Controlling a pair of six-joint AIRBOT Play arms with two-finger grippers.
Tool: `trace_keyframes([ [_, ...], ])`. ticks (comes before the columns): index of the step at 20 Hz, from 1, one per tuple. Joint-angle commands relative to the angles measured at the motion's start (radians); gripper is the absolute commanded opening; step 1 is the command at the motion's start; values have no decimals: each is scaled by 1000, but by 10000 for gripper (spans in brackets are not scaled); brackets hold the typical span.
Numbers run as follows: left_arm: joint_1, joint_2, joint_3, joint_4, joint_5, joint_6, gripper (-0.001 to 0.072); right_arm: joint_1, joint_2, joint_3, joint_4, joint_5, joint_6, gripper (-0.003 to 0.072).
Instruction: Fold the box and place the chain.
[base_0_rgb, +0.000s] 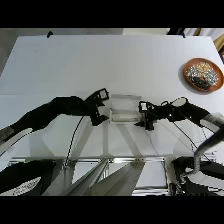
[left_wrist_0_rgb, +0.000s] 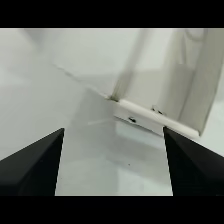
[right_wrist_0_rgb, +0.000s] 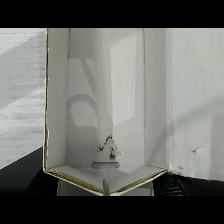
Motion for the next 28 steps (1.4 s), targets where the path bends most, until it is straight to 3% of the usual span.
trace_keyframes([
  [1, 74, 45, 1, -59, 35, -111, 695, 0, -1, 1, 0, 0, 0, 317],
  [8, 160, 64, 1, -97, 109, -600, 694, 0, -1, 1, 0, 0, 0, 317],
  [14, 161, 64, 1, -77, 117, -656, 693, 0, -1, 1, 0, 0, 0, 317],
  [16, 153, 69, 2, 56, 92, -535, 691, 0, -1, 1, 0, 0, 0, 317],
  [19, 93, 95, 2, 476, 37, -424, 691, 0, -1, 1, 0, 0, 0, 317],
  [23, 70, 114, 2, 519, -63, -427, 691, 0, -1, 1, 0, 0, 0, 317],
  [26, 12, 119, 2, 760, -133, -422, 690, 0, 0, 1, 0, 0, 0, 317],
  [27, -8, 119, 2, 857, -134, -410, 669, 0, -1, 1, 0, 0, 0, 317],
  [28, -25, 119, 2, 929, -134, -393, 568, 0, -1, 1, 0, 0, 0, 317],
])
